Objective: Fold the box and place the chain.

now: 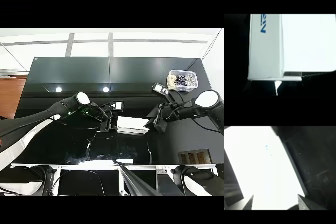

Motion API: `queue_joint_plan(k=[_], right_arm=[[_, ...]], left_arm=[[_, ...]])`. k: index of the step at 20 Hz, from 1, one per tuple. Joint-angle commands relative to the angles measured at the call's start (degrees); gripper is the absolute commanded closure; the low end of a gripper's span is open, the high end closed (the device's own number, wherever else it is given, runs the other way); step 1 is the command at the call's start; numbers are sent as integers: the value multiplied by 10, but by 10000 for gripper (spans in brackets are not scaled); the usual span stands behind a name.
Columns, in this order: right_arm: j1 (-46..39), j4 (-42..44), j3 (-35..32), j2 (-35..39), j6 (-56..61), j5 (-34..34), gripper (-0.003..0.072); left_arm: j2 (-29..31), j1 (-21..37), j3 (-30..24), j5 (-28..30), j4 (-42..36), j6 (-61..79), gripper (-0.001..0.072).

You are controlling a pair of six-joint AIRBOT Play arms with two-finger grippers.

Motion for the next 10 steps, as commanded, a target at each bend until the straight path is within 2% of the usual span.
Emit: queue_joint_plan(k=[1, 6, 7, 10], right_arm=[[33, -15, -3, -1, -42, -26, 76], [55, -28, -3, -1, -83, -49, 80], [56, -29, -3, -2, -83, -49, 209], [56, -28, -14, -2, -83, -49, 222]], left_arm=[[0, 0, 0, 0, 0, 0, 312], [0, 0, 0, -1, 0, 0, 312], [0, 0, 0, -1, 0, 0, 312], [0, 0, 0, -1, 0, 0, 312]])
